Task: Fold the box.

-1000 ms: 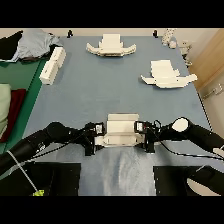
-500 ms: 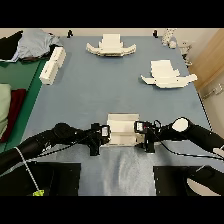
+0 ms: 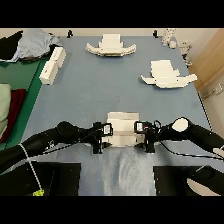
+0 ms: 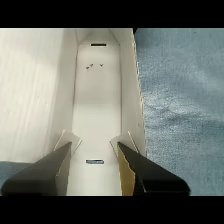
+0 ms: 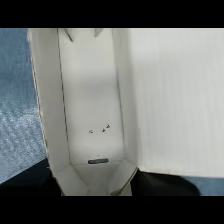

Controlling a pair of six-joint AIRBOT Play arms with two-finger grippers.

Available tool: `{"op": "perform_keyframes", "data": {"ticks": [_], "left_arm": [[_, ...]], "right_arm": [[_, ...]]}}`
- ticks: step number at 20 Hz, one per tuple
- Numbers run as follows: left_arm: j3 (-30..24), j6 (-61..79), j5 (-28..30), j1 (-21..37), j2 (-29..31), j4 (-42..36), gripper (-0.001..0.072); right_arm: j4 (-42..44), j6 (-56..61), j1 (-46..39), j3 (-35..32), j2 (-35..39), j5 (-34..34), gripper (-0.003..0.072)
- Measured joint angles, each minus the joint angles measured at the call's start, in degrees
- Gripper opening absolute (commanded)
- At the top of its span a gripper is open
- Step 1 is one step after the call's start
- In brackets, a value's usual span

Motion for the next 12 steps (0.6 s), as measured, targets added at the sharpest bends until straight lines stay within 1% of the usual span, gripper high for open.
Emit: {"op": "perform_keyframes", "data": {"ticks": [4, 6, 12], "left_arm": [[0.0, 0.15, -0.15, 0.0, -0.09, -1.2, 0.0486], [0.0, 0.17, -0.2, 0.0, -0.11, -1.57, 0.0679], [0.04, 0.15, 0.2, 0.0, -0.09, -1.86, 0.0672]], "right_arm": [[-0.04, 0.11, 0.0, 0.0, 0.0, 0.0, 0.0502], [-0.07, 0.15, 0.0, 0.0, 0.0, 0.0, 0.0502], [-0.04, 0.2, 0.0, 0.0, 0.0, -0.02, 0.0502]]}}
